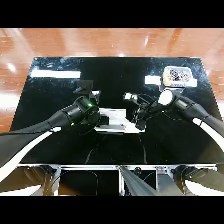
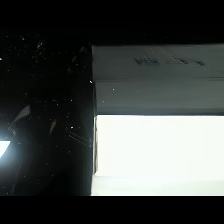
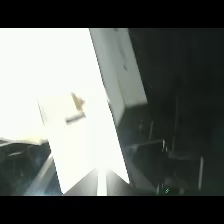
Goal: Fold the box and place the chain.
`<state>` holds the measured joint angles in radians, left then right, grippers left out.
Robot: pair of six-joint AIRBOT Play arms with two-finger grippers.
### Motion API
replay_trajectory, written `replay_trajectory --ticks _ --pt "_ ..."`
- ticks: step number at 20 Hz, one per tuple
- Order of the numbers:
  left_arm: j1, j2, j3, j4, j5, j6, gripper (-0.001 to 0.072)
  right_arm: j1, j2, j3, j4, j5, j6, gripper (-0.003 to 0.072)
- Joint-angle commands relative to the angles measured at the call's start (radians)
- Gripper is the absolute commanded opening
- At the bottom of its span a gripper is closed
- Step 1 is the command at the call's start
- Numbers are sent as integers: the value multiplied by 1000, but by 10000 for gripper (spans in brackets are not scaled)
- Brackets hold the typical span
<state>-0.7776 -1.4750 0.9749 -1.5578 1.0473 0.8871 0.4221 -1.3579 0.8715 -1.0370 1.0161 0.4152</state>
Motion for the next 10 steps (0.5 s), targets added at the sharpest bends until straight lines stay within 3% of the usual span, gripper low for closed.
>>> replay_trajectory --ticks 1,2,3,10 --pt "0 0 0 1 18 1 26 51 -18 1 20 -68 -85 537" --pt "0 0 0 1 18 1 26 54 -18 1 20 -66 -90 388" --pt "0 0 0 1 18 1 26 54 -18 1 22 -56 -91 353" --pt "0 0 0 2 18 1 26 83 -18 1 58 -14 -95 352"
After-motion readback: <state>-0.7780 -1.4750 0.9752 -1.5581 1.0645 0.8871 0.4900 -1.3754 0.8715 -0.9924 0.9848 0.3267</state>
